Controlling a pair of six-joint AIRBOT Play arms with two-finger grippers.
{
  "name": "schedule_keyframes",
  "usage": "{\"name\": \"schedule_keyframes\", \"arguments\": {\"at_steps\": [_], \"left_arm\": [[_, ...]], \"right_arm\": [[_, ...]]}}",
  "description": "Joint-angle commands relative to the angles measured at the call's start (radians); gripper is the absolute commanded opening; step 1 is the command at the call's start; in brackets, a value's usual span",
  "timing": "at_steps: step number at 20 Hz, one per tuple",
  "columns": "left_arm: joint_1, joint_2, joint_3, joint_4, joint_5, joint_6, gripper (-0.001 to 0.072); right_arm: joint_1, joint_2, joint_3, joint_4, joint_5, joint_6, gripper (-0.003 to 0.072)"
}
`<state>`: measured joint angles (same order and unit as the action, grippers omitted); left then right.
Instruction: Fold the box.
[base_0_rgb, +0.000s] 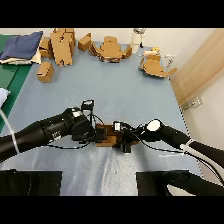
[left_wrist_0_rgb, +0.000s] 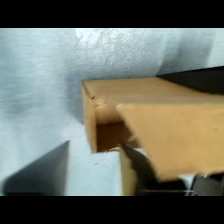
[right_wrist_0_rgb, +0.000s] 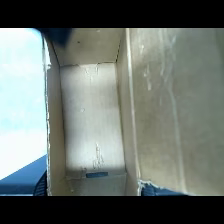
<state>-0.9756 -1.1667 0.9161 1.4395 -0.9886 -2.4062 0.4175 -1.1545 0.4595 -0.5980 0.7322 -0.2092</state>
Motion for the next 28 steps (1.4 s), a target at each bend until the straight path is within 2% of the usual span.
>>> {"name": "schedule_keyframes", "arguments": {"at_steps": [1,4,6,7,8,10,11,13,15,17,18,19,21,22,25,28], "left_arm": [[-0.002,0.056,0.001,0.037,-0.095,0.043,0.0214],[-0.002,0.158,0.001,0.133,-0.219,0.043,0.0213],[0.000,0.232,-0.010,0.277,-0.333,0.072,0.0014],[0.014,0.267,-0.029,0.321,-0.333,0.140,0.0013],[0.055,0.302,-0.059,0.317,-0.281,0.249,0.0013],[0.201,0.350,-0.134,0.140,-0.063,0.657,0.0012],[0.302,0.356,-0.172,0.000,0.057,0.940,0.0012],[0.521,0.324,-0.217,-0.275,0.212,1.448,0.0013],[0.727,0.227,-0.219,-0.586,0.225,1.930,0.0012],[0.881,0.096,-0.217,-0.900,0.167,2.297,0.0013],[0.932,0.030,-0.210,-1.001,0.107,2.460,0.0013],[0.963,-0.022,-0.203,-1.043,0.046,2.566,0.0013],[0.969,-0.087,-0.192,-1.035,-0.046,2.683,0.0014],[0.954,-0.097,-0.193,-1.019,-0.054,2.711,0.0013],[0.880,-0.094,-0.193,-0.951,-0.101,2.735,0.0012],[0.812,-0.079,-0.227,-0.944,-0.144,2.742,0.0011]], "right_arm": [[0.000,0.000,0.000,0.000,0.001,0.000,0.0505],[0.000,0.000,0.000,-0.001,0.000,0.000,0.0505],[0.000,0.000,0.000,0.000,0.000,-0.001,0.0504],[0.000,0.000,0.000,0.000,-0.001,-0.001,0.0504],[0.000,0.000,0.000,0.000,0.000,0.000,0.0504],[0.000,0.001,0.000,0.000,0.000,-0.001,0.0504],[0.000,0.001,0.000,0.000,0.000,-0.001,0.0505],[0.000,0.001,0.000,0.000,0.002,-0.001,0.0506],[0.000,0.001,0.000,0.006,0.002,-0.001,0.0506],[0.001,0.001,0.000,0.022,0.000,-0.001,0.0506],[0.003,0.001,0.000,0.035,0.001,-0.001,0.0506],[0.003,0.001,0.001,0.046,0.001,-0.001,0.0506],[0.032,0.000,0.001,0.045,-0.009,-0.001,0.0506],[0.061,0.000,0.001,0.044,-0.026,0.000,0.0506],[0.170,0.000,0.001,0.044,-0.140,0.065,0.0506],[0.234,0.000,0.001,0.040,-0.254,0.131,0.0506]]}}
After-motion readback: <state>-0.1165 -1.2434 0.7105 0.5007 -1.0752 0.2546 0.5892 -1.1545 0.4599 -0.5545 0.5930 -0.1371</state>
